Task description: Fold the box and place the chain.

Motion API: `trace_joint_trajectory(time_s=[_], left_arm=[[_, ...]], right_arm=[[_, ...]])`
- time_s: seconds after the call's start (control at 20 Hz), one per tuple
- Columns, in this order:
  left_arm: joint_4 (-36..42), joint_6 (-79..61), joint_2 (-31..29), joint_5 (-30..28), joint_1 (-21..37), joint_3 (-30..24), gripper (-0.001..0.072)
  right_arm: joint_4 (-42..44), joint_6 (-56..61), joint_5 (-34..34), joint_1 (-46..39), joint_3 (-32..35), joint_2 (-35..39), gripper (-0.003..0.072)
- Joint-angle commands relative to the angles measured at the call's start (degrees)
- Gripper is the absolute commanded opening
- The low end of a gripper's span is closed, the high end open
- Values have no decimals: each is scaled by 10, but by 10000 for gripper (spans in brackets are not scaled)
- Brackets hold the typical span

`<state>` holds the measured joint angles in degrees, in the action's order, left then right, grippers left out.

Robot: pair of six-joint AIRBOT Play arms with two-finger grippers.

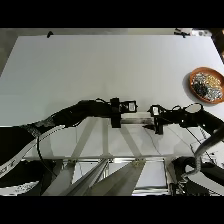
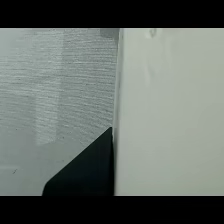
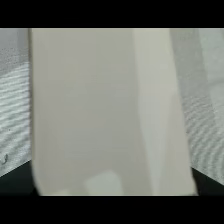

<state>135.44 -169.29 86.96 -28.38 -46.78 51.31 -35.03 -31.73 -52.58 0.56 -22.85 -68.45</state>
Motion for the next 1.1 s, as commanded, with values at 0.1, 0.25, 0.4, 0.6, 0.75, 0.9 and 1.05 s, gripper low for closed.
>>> trace_joint_trajectory(time_s=[0.1, 0.25, 0.4, 0.6, 0.75, 0.9, 1.05], left_arm=[[-1, 0, 0, -1, 0, 0, 10], [-1, 0, 0, -1, 0, 0, 10], [0, 0, 0, -1, 0, 0, 10], [-1, 0, 0, -1, 0, 0, 10], [-1, 0, 0, -1, 0, 0, 10], [0, 0, 0, -1, 0, 0, 10], [-1, 0, 0, -1, 0, 0, 10]], right_arm=[[3, 2, 7, -10, 0, 0, 480], [4, 4, 6, -10, 0, -1, 672], [4, 4, 3, -10, 0, -1, 687], [27, -3, 8, -10, 0, -1, 675], [38, -3, 11, -10, 0, -1, 674], [38, -3, 11, -10, 0, -1, 651], [38, -3, 11, -10, 0, -1, 633]])
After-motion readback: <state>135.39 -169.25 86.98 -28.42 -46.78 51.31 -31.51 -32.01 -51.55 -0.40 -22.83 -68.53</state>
